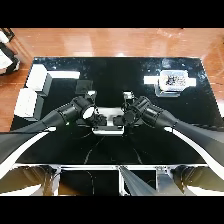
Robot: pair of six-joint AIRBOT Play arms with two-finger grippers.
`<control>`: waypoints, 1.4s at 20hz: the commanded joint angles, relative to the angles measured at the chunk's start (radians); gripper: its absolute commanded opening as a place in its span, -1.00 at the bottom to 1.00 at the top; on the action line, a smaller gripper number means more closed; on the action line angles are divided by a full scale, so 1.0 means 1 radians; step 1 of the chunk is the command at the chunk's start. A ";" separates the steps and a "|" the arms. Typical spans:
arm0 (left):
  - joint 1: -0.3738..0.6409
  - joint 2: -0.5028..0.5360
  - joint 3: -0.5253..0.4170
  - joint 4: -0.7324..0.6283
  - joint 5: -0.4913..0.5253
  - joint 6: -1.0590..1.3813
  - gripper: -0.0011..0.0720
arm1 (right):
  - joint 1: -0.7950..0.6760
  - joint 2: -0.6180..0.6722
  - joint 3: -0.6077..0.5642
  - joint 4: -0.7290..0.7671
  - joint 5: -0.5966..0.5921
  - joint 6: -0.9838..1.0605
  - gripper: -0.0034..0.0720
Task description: Fold the box and place the chain.
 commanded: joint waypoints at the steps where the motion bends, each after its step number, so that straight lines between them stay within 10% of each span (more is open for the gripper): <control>1: 0.000 0.000 0.001 -0.004 0.005 0.000 -0.91 | -0.002 0.027 0.002 0.003 -0.004 -0.018 0.64; 16: 0.000 0.000 0.001 -0.004 0.004 0.000 -0.91 | -0.006 0.048 0.002 0.056 -0.044 -0.038 0.64; 28: 0.000 0.000 0.001 -0.019 0.005 0.019 -0.91 | -0.247 0.473 0.002 0.036 -0.248 -0.267 0.64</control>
